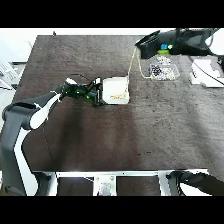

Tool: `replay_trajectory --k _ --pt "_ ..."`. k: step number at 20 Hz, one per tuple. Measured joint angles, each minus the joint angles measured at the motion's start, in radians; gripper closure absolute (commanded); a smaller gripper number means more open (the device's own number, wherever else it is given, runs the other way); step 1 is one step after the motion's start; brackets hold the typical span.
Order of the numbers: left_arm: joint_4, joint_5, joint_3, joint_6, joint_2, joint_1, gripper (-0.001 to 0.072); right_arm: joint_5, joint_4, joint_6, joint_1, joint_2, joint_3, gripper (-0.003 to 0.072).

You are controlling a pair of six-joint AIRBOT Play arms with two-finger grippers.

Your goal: Fold the box and place the chain.

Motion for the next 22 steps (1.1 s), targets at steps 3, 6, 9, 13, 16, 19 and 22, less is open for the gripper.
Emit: replay_trajectory --k 3,6,9,13,16,19,22 --pt "0.0 0.0 0.0 0.0 0.0 0.0 0.0239 -0.024 -0.012 0.042 0.051 0.003 -0.06 0.0681" --pt "0.0 0.0 0.0 0.0 0.0 0.0 0.0239 -0.069 -0.017 0.09 0.087 0.004 -0.138 0.068" --pt "0.0 0.0 0.0 0.0 0.0 0.0 0.0239 -0.134 -0.018 0.142 0.107 0.005 -0.218 0.0681" --pt "0.0 0.0 0.0 0.0 0.0 0.0 0.0239 -0.246 -0.014 0.202 0.127 -0.024 -0.322 0.0681" --pt "0.0 0.0 0.0 0.0 0.0 0.0 0.0239 -0.344 -0.009 0.219 0.134 -0.099 -0.373 0.0681" --pt "0.0 0.0 0.0 0.0 0.0 0.0 0.0239 -0.406 0.015 0.226 0.136 -0.217 -0.393 0.0654" --pt "0.0 0.0 0.0 0.0 0.0 0.0 0.0238 -0.43 0.035 0.228 0.135 -0.306 -0.4 0.009"
